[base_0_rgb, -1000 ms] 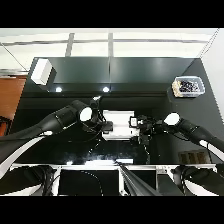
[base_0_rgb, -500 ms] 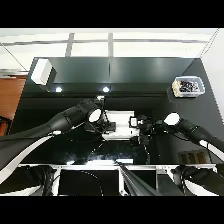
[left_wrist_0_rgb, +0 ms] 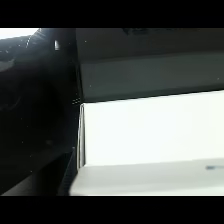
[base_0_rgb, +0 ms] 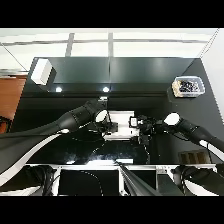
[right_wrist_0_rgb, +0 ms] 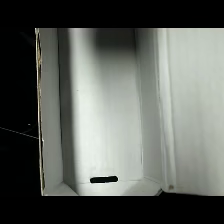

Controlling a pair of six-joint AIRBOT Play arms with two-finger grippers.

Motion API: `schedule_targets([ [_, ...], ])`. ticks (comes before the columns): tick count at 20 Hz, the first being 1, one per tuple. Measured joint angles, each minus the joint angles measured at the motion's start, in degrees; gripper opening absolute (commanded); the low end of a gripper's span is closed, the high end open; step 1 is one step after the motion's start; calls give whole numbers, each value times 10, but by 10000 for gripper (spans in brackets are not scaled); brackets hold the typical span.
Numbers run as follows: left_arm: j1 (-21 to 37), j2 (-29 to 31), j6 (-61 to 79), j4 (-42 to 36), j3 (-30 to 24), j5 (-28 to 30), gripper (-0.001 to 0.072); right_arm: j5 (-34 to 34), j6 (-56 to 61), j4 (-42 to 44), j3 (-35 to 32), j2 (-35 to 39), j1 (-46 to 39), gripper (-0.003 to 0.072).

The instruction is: Fold the box and place the chain.

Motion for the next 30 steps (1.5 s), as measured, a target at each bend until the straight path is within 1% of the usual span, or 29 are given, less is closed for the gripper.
schedule_targets([
  [3, -1, -4, -6, 4, 3, -4, 268, 0, 0, 0, 0, 0, 0, 425],
  [4, -2, -6, -8, 5, 5, -6, 214, 0, 0, 0, 0, 0, 0, 425],
  [5, -2, -6, -10, 6, 6, -7, 203, 0, 0, 0, 0, 0, 0, 425],
  [6, -3, -7, -11, 7, 7, -7, 127, 0, 0, 0, 0, 0, 0, 425],
  [8, -3, -8, -17, 11, 9, -12, 24, 0, 0, 0, 0, 0, 0, 425],
  [10, -3, -8, -20, 12, 10, -11, 25, 0, 3, 1, 0, 0, 0, 425],
  [11, -3, -9, -19, 12, 10, -12, 40, 0, 2, 1, 0, 0, 0, 425],
  [12, -3, -9, -18, 12, 10, -12, 203, 0, 2, 1, 0, 0, 0, 425],
  [13, -3, -9, -14, 12, 10, -12, 424, 0, -4, -2, 0, 0, 0, 425],
  [14, -3, -9, -15, 10, 10, -12, 489, 0, -3, -1, 0, 0, 0, 425],
  [17, -3, -9, -17, 10, 10, -12, 485, 0, -2, -1, 0, 0, 0, 425],
  [18, -3, -9, -19, 10, 10, -15, 403, 0, -1, -1, 0, 0, 0, 425],
  [19, -3, -9, -24, 10, 10, -17, 235, 0, -1, -1, 0, 0, 0, 425],
  [20, -3, -9, -26, 12, 10, -18, 164, 0, 0, 0, 0, 0, 0, 425],
  [21, -3, -9, -28, 13, 10, -21, 146, 0, 0, 0, 0, 0, 0, 425],
  [22, -3, -9, -30, 14, 10, -21, 35, 0, 0, 0, 0, 0, 0, 425],
  [23, -3, -9, -33, 14, 10, -21, 26, 0, 2, 1, 0, 0, 0, 425],
  [30, -3, -9, -34, 17, 10, -21, 26, 0, 1, 1, 0, 0, 0, 425],
])
